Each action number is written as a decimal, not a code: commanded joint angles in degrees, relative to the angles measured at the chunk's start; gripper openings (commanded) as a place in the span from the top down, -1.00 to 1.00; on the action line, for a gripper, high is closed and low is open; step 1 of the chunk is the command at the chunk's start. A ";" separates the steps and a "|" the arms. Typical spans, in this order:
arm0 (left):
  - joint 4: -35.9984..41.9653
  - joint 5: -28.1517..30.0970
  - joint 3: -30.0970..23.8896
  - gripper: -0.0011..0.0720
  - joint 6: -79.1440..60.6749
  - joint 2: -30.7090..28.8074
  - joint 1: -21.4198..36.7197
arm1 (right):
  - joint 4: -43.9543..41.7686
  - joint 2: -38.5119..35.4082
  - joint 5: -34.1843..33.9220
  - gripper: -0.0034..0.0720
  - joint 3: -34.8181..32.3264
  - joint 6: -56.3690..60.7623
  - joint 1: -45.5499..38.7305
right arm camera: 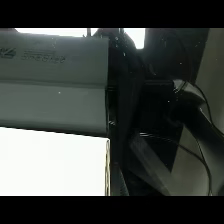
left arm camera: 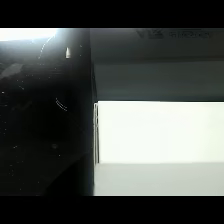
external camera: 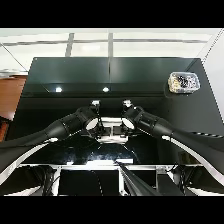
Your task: Fold the box and place the chain.
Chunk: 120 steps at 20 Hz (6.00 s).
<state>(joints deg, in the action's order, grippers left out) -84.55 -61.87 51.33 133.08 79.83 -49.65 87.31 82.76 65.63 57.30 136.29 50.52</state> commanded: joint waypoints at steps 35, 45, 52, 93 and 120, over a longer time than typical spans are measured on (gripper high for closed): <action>-0.04 0.04 0.02 0.88 0.00 0.00 0.02 | 1.16 -0.04 -0.09 -0.10 0.09 -0.02 0.28; -0.07 0.04 0.02 0.88 0.00 0.00 0.02 | 3.39 -5.49 -0.02 -0.10 0.26 -3.50 0.17; -0.02 0.04 0.02 0.88 0.00 0.00 0.02 | 4.85 -20.70 0.72 -0.08 0.50 -11.06 0.15; 1.07 -0.15 0.02 0.88 -0.02 0.00 0.02 | -13.66 16.39 -10.95 -0.48 26.86 -14.08 -62.55; -0.09 -0.24 0.02 0.88 0.00 0.00 0.02 | -19.85 -0.35 -2.60 0.84 31.12 -47.80 -63.49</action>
<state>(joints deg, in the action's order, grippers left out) -84.47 -62.13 51.33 133.05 79.83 -49.65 67.88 88.14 61.76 88.16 94.89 -12.93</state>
